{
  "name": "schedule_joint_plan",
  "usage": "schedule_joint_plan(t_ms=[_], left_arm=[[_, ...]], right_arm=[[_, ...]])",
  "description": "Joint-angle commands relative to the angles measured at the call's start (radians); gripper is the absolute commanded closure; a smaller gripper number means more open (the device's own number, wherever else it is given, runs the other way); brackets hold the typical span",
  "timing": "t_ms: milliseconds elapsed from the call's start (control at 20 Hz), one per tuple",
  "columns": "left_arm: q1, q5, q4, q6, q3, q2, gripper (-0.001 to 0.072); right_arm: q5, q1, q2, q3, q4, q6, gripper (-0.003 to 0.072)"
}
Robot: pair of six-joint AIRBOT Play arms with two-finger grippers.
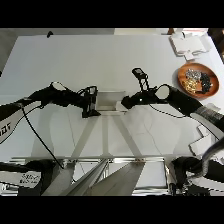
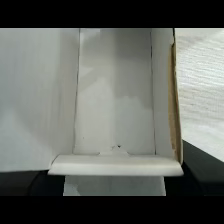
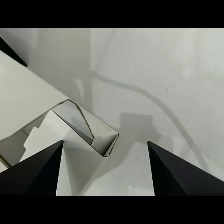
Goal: Fold the box and place the chain.
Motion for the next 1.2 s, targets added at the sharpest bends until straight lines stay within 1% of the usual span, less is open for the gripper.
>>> schedule_joint_plan(t_ms=[0, 150, 350, 650, 850, 1150], left_arm=[[0.000, -0.001, 0.000, -0.002, 0.000, 0.001, 0.0192], [0.000, -0.001, 0.000, -0.002, 0.000, 0.001, 0.0192], [0.000, -0.001, 0.000, -0.002, 0.000, 0.001, 0.0192], [0.000, -0.001, -0.001, -0.002, 0.000, 0.001, 0.0192], [0.000, -0.001, -0.001, -0.002, 0.000, 0.001, 0.0192], [0.000, -0.001, 0.000, -0.002, 0.000, 0.000, 0.0192]], right_arm=[[0.072, 0.001, 0.003, 0.001, 0.005, -0.001, 0.0083], [0.066, 0.001, 0.003, 0.001, 0.002, -0.001, 0.0083], [0.043, 0.001, -0.001, 0.001, -0.047, 0.001, 0.0084], [-0.002, 0.001, -0.004, 0.001, -0.048, 0.005, 0.0085], [-0.008, 0.001, -0.004, 0.001, -0.069, 0.031, 0.0096], [0.007, 0.001, -0.004, 0.001, -0.165, 0.171, 0.0096]])
